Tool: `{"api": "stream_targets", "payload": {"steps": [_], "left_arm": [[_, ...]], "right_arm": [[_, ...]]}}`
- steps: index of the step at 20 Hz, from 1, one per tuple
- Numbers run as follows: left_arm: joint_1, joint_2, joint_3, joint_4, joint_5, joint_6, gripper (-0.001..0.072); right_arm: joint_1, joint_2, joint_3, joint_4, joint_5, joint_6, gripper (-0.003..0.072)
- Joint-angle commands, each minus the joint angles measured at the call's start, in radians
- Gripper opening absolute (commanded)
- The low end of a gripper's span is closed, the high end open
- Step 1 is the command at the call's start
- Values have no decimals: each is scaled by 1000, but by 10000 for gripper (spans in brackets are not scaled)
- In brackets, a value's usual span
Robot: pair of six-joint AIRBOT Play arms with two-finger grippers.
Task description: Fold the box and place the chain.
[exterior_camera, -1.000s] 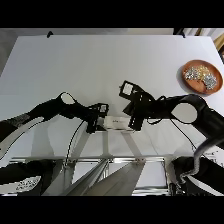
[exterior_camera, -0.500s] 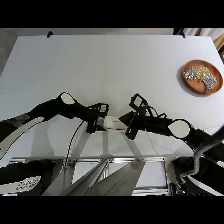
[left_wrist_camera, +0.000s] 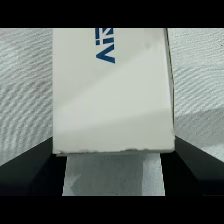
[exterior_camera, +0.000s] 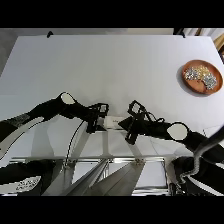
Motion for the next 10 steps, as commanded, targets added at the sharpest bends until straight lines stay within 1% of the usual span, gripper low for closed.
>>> {"api": "stream_targets", "payload": {"steps": [1,10], "left_arm": [[1,0,0,0,0,0,212],[1,0,0,0,0,0,212]], "right_arm": [[1,-18,-1,-11,7,-8,11],[1,-34,-1,-29,10,-7,11]]}}
